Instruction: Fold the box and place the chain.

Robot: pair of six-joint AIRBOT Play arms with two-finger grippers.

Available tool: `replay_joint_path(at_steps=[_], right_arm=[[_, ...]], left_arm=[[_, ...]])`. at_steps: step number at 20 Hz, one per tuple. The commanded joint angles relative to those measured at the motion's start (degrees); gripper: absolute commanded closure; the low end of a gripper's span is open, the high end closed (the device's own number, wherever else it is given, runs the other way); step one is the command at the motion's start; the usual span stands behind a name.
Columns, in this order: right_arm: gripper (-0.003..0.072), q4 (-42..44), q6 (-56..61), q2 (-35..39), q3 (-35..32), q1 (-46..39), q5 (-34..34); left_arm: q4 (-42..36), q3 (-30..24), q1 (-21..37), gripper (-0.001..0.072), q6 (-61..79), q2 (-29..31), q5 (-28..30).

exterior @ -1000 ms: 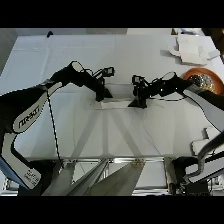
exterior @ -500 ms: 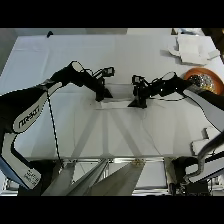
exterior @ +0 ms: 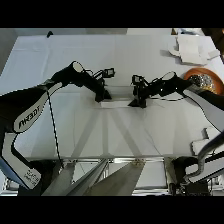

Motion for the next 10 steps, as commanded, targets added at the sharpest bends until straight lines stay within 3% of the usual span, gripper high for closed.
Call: replay_joint_path(at_steps=[1,2,3,10], right_arm=[[0.0203,0.0,0.0,0.0,0.0,0.0,0.3],[0.0203,0.0,0.1,0.0,0.0,0.0,0.3],[0.0203,0.0,0.1,0.0,0.0,0.0,0.3],[0.0203,0.0,0.1,0.0,0.0,0.0,0.3]], left_arm=[[-0.2,0.0,0.1,0.0240,0.0,0.0,-0.1],[-0.2,0.0,0.1,0.0110,0.0,0.0,-0.1],[-0.2,0.0,0.2,0.0072,0.0,0.0,-0.2],[4.6,0.0,3.3,0.0073,-0.1,4.5,-2.9]])
